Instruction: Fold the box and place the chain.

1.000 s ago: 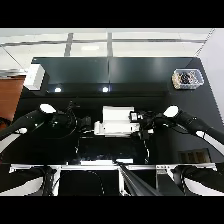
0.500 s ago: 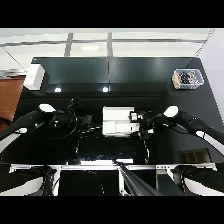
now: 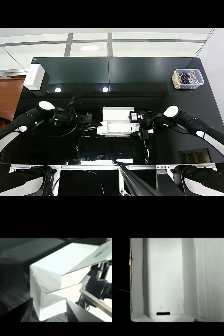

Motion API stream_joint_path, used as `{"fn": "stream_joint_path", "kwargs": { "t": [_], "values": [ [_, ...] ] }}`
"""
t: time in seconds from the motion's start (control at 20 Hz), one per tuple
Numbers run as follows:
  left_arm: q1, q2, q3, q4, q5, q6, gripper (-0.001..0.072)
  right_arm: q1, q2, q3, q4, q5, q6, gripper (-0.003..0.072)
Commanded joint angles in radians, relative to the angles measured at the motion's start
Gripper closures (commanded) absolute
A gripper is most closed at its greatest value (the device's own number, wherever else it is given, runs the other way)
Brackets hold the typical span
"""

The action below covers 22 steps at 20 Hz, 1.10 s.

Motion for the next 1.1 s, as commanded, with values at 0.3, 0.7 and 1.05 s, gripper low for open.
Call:
{"fn": "stream_joint_path", "kwargs": {
  "t": [0.3, 0.7, 1.05],
  "values": [
    [-0.088, 0.000, 0.072, 0.077, 0.031, -0.095, 0.0234, 0.000, 0.000, -0.001, 0.000, 0.000, 0.000, 0.0665],
    [-0.172, 0.000, 0.183, 0.238, 0.069, -0.275, 0.0216, 0.000, 0.000, -0.001, 0.000, 0.000, 0.000, 0.0665],
    [-0.247, 0.000, 0.221, 0.374, 0.133, -0.450, 0.0215, 0.000, 0.000, -0.001, 0.000, 0.000, 0.000, 0.0665]
  ]
}}
